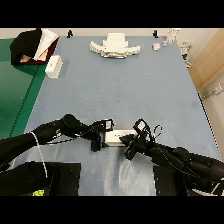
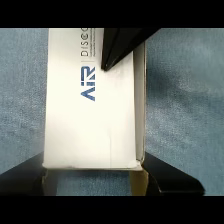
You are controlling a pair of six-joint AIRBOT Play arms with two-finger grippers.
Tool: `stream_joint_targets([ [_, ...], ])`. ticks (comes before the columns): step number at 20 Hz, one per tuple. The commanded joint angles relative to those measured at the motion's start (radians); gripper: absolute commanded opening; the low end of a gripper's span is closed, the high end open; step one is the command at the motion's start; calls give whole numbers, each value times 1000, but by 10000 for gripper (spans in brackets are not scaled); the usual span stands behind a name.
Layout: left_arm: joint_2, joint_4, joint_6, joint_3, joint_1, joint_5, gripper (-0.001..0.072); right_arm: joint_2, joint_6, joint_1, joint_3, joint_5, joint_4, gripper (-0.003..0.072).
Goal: Fold the box.
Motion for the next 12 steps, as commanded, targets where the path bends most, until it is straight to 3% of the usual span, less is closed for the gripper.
stream_joint_targets([
  [1, 0, 0, 0, 1, 0, 0, 463, -23, 9, 8, -4, -5, 0, 3],
  [7, 0, 0, 0, 1, 0, 0, 463, -21, 8, 8, -4, -23, -5, 3],
  [12, 0, 0, 0, 1, 0, 0, 463, 70, 7, 0, -2, 5, -90, 4],
])
